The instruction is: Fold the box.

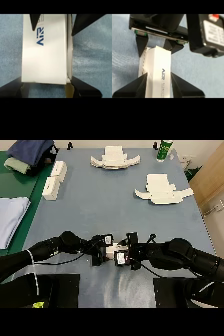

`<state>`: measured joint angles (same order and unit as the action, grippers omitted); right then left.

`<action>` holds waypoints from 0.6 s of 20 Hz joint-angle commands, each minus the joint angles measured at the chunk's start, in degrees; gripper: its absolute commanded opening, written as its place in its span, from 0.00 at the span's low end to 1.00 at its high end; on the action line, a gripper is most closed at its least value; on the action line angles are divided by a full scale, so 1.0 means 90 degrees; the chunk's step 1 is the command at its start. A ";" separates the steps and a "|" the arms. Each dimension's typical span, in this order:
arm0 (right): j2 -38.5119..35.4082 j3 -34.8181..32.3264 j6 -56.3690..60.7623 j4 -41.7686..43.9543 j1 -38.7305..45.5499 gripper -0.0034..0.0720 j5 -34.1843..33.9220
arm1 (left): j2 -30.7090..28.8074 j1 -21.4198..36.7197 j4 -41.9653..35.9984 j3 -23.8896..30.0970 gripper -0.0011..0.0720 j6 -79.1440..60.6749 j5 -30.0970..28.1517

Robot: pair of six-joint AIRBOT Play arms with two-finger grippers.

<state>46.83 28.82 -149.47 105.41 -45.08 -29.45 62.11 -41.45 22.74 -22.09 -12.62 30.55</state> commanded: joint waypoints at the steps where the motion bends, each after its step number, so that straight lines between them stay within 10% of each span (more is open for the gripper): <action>1: -0.0158 0.0002 0.0034 0.0233 -0.0005 0.60 -0.0109 | 0.0002 0.0002 0.0000 -0.0005 0.65 0.0005 0.0000; 4: -0.0612 -0.0010 0.1280 0.0848 0.0024 0.59 -0.0214 | 0.0002 0.0002 0.0000 -0.0005 0.65 0.0005 -0.0002; 6: -0.0925 -0.0172 0.2497 0.0986 0.0092 0.22 -0.0058 | 0.0002 0.0002 0.0000 -0.0005 0.65 0.0005 -0.0002; 8: -0.1168 -0.0585 0.3254 0.1018 0.0090 0.05 0.0675 | 0.0005 0.0002 0.0000 -0.0005 0.65 0.0005 -0.0002; 12: -0.1389 -0.1751 0.3677 0.1841 -0.0102 0.05 0.2926 | 0.0002 0.0002 0.0000 -0.0005 0.65 0.0005 -0.0002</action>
